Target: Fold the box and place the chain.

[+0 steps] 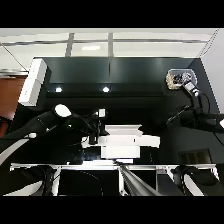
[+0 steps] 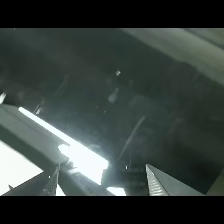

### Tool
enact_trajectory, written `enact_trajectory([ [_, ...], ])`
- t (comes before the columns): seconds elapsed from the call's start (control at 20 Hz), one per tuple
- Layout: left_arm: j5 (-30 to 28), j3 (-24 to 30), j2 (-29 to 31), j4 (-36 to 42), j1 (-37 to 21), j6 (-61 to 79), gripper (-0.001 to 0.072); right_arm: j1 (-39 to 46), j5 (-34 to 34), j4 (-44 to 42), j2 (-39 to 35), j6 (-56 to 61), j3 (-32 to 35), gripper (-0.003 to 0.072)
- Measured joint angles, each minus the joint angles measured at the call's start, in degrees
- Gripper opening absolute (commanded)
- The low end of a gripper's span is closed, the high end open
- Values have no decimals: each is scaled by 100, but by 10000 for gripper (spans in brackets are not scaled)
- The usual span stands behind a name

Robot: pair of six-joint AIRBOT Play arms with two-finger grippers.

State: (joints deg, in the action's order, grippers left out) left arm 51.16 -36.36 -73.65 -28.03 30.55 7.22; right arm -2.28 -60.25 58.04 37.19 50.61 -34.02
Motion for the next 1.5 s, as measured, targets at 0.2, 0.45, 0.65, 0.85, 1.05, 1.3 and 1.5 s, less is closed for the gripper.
enact_trajectory([
  [0.2, -789, 125, -81, -291, 247, 437, 21, -195, -20, 42, 0, -20, 188, 625],
  [0.45, -1051, 173, -164, -896, 317, 457, 22, -590, 74, 85, 0, -415, 409, 625],
  [0.65, -1119, 184, -181, -1051, 328, 323, 23, -883, 192, 87, 0, -879, 717, 625],
  [0.85, -1147, 184, -186, -1117, 328, 267, 23, -1311, 205, -20, 50, -1523, 1141, 625],
  [1.05, -1141, 142, -188, -1163, 328, 247, 24, -1860, 258, -144, 280, -2072, 1340, 625],
  [1.3, -1130, 90, -192, -1189, 330, 175, 24, -2424, 306, -299, 758, -2822, 1403, 624],
  [1.5, -1108, 81, -195, -1185, 328, 138, 24, -2841, 463, -483, 929, -3246, 1414, 624],
])
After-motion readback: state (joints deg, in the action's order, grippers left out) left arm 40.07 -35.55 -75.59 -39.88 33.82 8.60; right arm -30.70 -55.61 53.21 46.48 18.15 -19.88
